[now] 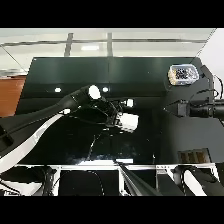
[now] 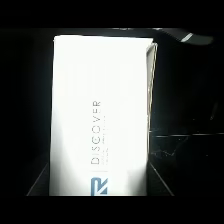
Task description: Fold the box and place the chain.
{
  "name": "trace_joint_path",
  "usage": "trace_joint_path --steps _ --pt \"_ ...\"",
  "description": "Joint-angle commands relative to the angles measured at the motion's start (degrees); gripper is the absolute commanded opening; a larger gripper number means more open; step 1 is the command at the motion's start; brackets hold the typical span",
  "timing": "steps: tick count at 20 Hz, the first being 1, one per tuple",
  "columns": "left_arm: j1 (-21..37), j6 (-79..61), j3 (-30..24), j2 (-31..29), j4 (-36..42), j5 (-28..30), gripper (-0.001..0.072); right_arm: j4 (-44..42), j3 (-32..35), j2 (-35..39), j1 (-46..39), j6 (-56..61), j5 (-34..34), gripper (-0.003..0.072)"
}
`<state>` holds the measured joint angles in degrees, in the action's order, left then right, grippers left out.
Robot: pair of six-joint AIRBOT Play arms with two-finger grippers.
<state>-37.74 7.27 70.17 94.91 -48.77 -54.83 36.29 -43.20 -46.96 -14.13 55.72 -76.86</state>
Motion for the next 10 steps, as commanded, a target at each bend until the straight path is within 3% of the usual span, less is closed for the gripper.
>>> trace_joint_path --steps 1,5,10 --pt "1.4 18.58 4.13 -0.85 -6.43 0.98 0.0336 0.02 0.02 0.02 -0.04 0.02 0.17 0.0016" --pt "12.87 40.5 12.74 -2.03 -16.59 -1.49 0.0338 -0.04 0.02 0.02 -0.04 0.04 2.58 0.0016" --pt "39.39 62.55 17.64 -1.51 -22.1 -1.68 0.0339 -0.09 0.02 0.02 -0.04 0.22 2.54 0.0016"
